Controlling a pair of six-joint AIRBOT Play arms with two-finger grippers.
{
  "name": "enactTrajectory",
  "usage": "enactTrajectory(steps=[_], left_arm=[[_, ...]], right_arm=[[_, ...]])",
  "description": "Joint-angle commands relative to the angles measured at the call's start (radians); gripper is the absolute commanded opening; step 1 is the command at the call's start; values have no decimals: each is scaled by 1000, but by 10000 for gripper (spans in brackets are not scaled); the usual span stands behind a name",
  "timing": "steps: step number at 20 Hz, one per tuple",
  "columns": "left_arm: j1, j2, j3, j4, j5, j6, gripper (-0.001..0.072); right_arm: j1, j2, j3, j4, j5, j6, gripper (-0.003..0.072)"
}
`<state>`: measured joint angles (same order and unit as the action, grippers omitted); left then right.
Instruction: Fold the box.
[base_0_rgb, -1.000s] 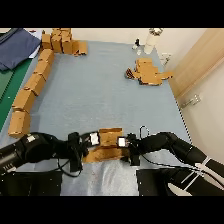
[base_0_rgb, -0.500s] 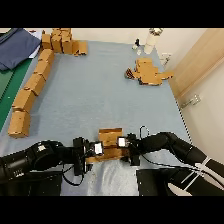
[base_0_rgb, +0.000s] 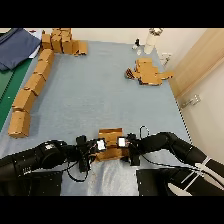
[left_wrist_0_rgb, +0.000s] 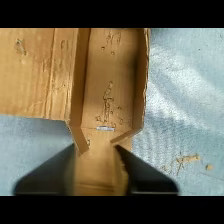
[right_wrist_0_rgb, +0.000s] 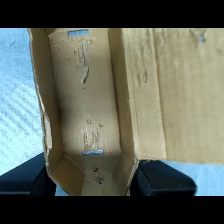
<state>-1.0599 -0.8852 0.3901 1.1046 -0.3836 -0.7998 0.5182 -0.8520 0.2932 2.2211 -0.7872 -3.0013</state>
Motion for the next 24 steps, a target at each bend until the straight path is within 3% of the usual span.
enactTrajectory(steps=[1,16,17,18,24], left_arm=[[-1,-5,0,-9,10,0,225],[-38,-6,-1,-61,45,0,220],[-38,-6,-1,-61,45,1,91],[-37,-6,-1,-61,49,8,42],[-40,-47,-1,-61,135,23,42]], right_arm=[[1,-1,0,0,0,0,578],[1,-1,0,0,0,0,578],[1,-1,0,0,0,0,578],[1,-1,1,0,0,0,578],[1,-1,1,0,0,0,578]])
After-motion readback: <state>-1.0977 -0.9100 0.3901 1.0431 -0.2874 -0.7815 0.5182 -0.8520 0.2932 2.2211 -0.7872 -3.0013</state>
